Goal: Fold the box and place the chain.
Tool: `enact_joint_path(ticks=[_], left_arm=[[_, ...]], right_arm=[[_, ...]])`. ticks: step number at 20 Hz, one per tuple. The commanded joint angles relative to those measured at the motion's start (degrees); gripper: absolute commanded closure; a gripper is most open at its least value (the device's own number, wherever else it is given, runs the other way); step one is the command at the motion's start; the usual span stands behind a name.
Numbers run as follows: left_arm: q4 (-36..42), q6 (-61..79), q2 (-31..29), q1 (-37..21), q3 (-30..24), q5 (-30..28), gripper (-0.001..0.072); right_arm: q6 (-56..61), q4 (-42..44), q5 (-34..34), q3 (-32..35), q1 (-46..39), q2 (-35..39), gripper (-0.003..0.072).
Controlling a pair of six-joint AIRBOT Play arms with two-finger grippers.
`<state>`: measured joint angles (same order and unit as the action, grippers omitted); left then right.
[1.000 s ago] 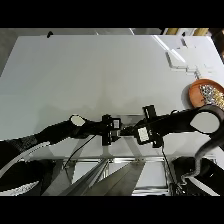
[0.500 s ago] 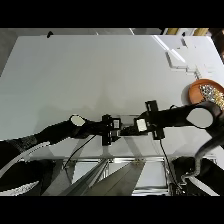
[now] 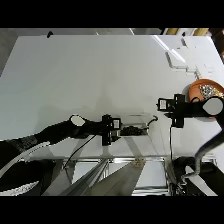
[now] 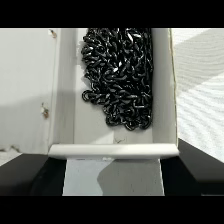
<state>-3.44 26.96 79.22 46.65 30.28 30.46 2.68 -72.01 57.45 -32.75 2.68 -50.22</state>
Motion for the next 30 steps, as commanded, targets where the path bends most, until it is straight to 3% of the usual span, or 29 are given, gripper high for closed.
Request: enact_joint_path(ticks=[1,4,8,18,20,21,23,26,30], left_arm=[[0.00,0.02,-0.02,-0.02,-0.02,0.00,0.0436],[0.00,0.04,0.00,0.00,-0.02,0.00,0.0436],[0.00,0.02,0.00,-0.02,-0.02,0.00,0.0436],[0.00,0.04,-0.02,-0.02,-0.02,0.00,0.0436],[0.00,0.04,-0.02,-0.02,-0.02,0.00,0.0436],[0.00,0.02,-0.02,-0.02,-0.02,0.00,0.0436],[0.00,0.02,-0.02,-0.02,-0.02,0.00,0.0436],[0.00,0.02,-0.02,-0.02,-0.02,0.00,0.0436],[0.00,0.02,0.00,-0.02,-0.02,0.00,0.0436]], right_arm=[[-6.29,2.64,-2.43,3.58,-1.42,-4.72,0.0507],[-13.38,5.31,-4.66,4.33,0.83,-8.66,0.0507],[-13.57,5.20,-9.20,4.33,3.69,-13.38,0.0507],[-13.70,4.98,-13.33,4.33,3.74,-15.56,0.0512],[-13.73,4.98,-13.09,4.33,3.74,-15.56,0.0547],[-13.73,4.98,-12.90,4.33,3.74,-15.56,0.0619],[-13.73,4.98,-10.45,4.33,3.76,-15.54,0.0667],[-13.11,4.79,-5.22,4.33,3.74,-12.85,0.0669],[-10.38,8.35,2.32,4.33,3.76,-1.81,0.0669]])
